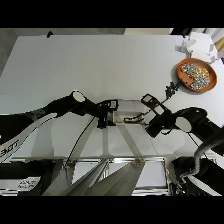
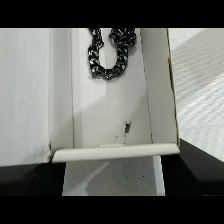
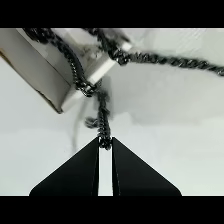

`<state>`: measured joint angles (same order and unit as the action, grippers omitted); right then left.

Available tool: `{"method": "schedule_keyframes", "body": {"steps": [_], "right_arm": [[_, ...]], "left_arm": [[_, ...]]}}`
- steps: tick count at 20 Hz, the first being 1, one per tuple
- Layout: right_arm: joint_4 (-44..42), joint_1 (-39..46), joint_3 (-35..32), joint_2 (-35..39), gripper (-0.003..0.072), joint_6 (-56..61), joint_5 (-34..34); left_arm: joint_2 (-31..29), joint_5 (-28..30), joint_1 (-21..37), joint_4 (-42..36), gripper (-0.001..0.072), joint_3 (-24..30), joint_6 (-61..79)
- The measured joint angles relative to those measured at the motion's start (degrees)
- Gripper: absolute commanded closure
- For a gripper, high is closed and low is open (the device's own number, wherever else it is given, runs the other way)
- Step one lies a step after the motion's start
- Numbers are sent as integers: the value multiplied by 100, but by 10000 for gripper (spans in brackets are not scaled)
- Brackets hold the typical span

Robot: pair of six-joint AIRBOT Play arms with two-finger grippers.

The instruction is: Fold the box and place the chain.

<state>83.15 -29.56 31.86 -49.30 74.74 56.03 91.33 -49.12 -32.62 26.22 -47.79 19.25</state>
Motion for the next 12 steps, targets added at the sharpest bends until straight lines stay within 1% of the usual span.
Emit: {"method": "schedule_keyframes", "body": {"steps": [3,6,9,12], "right_arm": [[-2,0,595,214,667,2,343],[-227,0,1228,284,667,15,481],[-651,0,1784,269,667,17,437],[-1119,-42,2026,85,667,-24,254]], "left_arm": [[-2,0,0,0,500,0,0],[-2,0,0,0,500,0,0],[-2,0,0,0,500,0,0],[-2,-4,0,0,500,0,0]]}}
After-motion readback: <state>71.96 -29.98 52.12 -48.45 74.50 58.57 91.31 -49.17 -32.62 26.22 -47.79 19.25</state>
